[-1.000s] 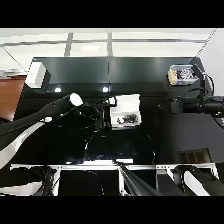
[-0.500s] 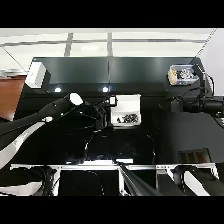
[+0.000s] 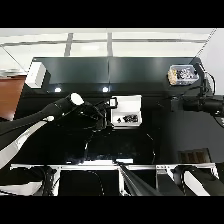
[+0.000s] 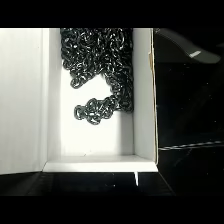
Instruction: Fold the box and place the chain.
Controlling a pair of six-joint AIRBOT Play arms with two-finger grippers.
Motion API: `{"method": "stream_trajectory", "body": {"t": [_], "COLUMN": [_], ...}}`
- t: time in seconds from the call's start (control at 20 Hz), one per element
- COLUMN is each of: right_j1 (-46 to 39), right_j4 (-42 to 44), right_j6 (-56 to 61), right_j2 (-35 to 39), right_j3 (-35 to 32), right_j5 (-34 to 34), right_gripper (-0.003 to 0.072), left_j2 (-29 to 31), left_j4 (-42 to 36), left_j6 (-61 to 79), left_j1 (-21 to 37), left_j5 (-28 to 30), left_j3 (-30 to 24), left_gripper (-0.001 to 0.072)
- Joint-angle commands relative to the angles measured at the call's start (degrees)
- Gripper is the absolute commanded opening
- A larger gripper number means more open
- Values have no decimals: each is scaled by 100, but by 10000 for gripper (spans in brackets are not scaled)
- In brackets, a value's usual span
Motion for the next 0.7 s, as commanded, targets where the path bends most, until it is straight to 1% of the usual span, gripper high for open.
{"method": "stream_trajectory", "body": {"t": [0.0, 0.1, 0.25, 0.3, 0.4, 0.45, 0.6, 0.65], "right_j1": [466, 984, 1657, 1775, 1864, 1862, 1768, 1698], "right_j4": [50, 197, 271, 271, 280, 275, 249, 249], "right_j6": [254, 280, 363, 361, 310, 31, -1510, -1976], "right_j2": [-127, -514, -1443, -1735, -2192, -2291, -2188, -2135], "right_j3": [7, 186, 627, 713, 767, 767, 837, 951], "right_j5": [-1272, -2129, -2774, -2846, -2699, -2439, -1488, -1064], "right_gripper": [715, 713, 713, 713, 712, 712, 712, 712], "left_j2": [-7, -7, -7, -7, -7, -7, -7, -7], "left_j4": [20, 31, 31, 31, 31, 28, 28, 28], "left_j6": [39, 42, 42, 39, 35, 35, 35, 35], "left_j1": [0, 0, -2, -2, -2, -2, -2, -2], "left_j5": [39, 42, 55, 57, 72, 72, 72, 72], "left_j3": [4, 4, 4, 4, 4, 4, 4, 4], "left_gripper": [384, 385, 385, 385, 385, 385, 385, 385]}}
